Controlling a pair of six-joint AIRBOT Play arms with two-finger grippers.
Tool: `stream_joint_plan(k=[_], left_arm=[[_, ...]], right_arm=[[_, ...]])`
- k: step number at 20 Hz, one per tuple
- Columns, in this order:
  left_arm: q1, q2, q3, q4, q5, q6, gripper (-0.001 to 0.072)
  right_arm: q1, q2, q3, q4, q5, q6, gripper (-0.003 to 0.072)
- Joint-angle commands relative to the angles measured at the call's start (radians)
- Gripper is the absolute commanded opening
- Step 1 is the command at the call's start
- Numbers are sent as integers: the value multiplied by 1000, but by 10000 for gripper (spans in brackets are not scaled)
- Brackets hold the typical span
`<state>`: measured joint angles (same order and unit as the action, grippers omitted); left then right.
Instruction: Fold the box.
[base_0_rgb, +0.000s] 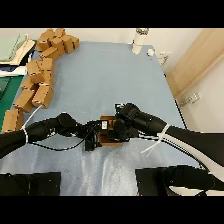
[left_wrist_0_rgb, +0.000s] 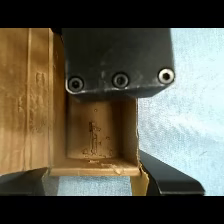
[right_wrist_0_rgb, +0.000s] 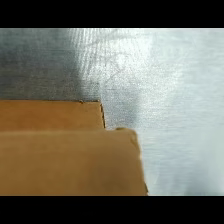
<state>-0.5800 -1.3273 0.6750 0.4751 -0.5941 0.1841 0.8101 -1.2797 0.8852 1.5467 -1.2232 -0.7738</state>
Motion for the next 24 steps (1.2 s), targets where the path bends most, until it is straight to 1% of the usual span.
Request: stream_joint_plan(k=[1, 2, 3, 4, 7, 9, 10, 11, 12, 14, 15, 17, 18, 19, 20, 21, 23, 24], left_arm=[[0, 0, 0, -1, 0, 2, 449], [0, 0, 0, -1, 0, 2, 449], [0, 0, 0, -1, 0, 2, 449], [0, 0, 0, -1, 0, 2, 449], [0, 0, 0, -1, 0, 2, 449], [0, 0, 0, -1, 0, 2, 450], [0, 0, 0, -1, 0, 2, 449], [0, 0, 0, -1, 0, 2, 449], [0, 0, 0, -1, 0, 2, 449], [0, 0, 0, -1, 0, 2, 449], [0, 0, 0, -1, 0, 2, 449], [0, 0, 0, -1, 0, 2, 449], [0, 0, 0, -1, 0, 2, 449], [0, 0, 0, -1, 0, 2, 449], [0, 0, 0, -1, 0, 2, 449], [0, 0, 0, -1, 0, 2, 449], [0, 0, 0, -1, 0, 2, 449], [0, 0, 0, -1, 0, 2, 449]], right_arm=[[2, -6, 5, -13, -5, -5, 21], [2, 0, 5, -13, -5, -6, 204], [2, 11, 5, -13, -6, -13, 419], [2, 27, 5, -13, -8, -13, 507], [-1, 108, 5, -13, -29, -12, 510], [-1, 174, 5, -18, -101, -11, 510], [-1, 214, 5, -26, -136, -11, 508], [-1, 254, 5, -34, -158, -11, 467], [-10, 299, 5, -45, -171, -11, 392], [-76, 379, 3, -57, -173, -33, 322], [-142, 404, -1, -65, -173, -73, 222], [-320, 403, -17, -42, -135, -227, 61], [-431, 378, -31, 26, -78, -351, 5], [-534, 340, -42, 117, -12, -470, 5], [-640, 279, -48, 253, 47, -618, 5], [-734, 204, -47, 422, 79, -765, 5], [-845, 53, -47, 777, 81, -1056, 5], [-860, -21, -47, 930, 56, -1188, 5]])
